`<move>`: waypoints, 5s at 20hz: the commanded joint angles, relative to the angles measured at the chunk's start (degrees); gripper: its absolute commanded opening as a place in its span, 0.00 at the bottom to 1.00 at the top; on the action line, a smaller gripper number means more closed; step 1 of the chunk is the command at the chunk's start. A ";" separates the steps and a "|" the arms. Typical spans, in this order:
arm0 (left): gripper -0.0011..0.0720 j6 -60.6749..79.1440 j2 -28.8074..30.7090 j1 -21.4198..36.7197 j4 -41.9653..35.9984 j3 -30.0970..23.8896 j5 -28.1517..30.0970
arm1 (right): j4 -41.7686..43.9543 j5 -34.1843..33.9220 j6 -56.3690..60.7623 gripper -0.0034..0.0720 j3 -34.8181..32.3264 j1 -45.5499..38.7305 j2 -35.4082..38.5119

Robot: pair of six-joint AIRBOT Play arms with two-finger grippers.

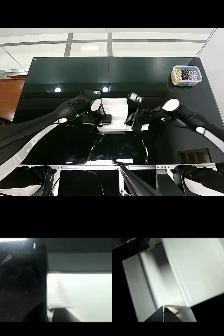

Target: Fold the box and place the chain.

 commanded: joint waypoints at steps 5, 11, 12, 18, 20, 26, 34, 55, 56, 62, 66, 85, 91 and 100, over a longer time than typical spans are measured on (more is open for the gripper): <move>0.05 0.00 -0.04 0.00 -0.02 -0.02 0.02 | -9.88 9.18 42.88 0.06 2.62 -30.32 6.78; 0.05 0.00 -0.04 0.00 0.00 -0.02 0.04 | -8.22 13.51 50.58 0.06 -7.23 -32.76 -1.92; 0.05 0.00 -0.04 0.00 0.00 -0.02 0.02 | -7.43 14.21 49.59 0.06 -7.23 -29.70 -3.91; 0.05 0.00 -0.04 0.00 0.00 -0.02 -0.02 | 6.64 11.26 37.11 0.06 -6.12 -15.34 -8.74; 0.05 0.00 -0.04 0.00 0.00 -0.02 -0.02 | 6.12 13.07 35.43 0.06 -4.42 -14.71 -8.70; 0.05 0.00 -0.04 0.00 -0.02 -0.02 0.00 | 7.26 18.32 32.70 0.91 -1.07 -14.56 -8.68; 0.05 0.00 -0.04 0.00 0.00 -0.02 0.00 | 8.04 17.64 33.48 0.70 3.13 -9.18 -8.57; 0.05 0.00 -0.04 0.00 0.00 -0.02 0.00 | -49.48 5.55 105.48 0.69 19.50 18.69 -8.90; 0.05 0.00 -0.04 0.00 0.00 -0.02 0.00 | -50.21 5.92 106.44 0.69 19.54 19.12 -9.01; 0.05 0.02 -0.04 0.00 0.00 -0.02 -0.02 | -54.58 10.88 109.94 0.69 22.64 21.11 -11.74; 0.05 0.00 -0.04 0.00 0.00 -0.02 -0.02 | -53.68 11.50 109.98 0.69 22.67 21.07 -13.60; 0.05 0.00 -0.04 0.00 0.00 -0.02 -0.17 | -50.27 11.23 110.01 0.30 22.69 21.18 -13.57; 0.05 0.00 -0.04 0.00 0.00 -0.02 -0.17 | -50.16 11.28 109.13 0.06 22.67 21.18 -13.57; 0.05 0.00 -0.04 0.00 0.00 -0.02 -0.04 | -55.34 14.05 101.24 0.42 23.50 18.43 0.35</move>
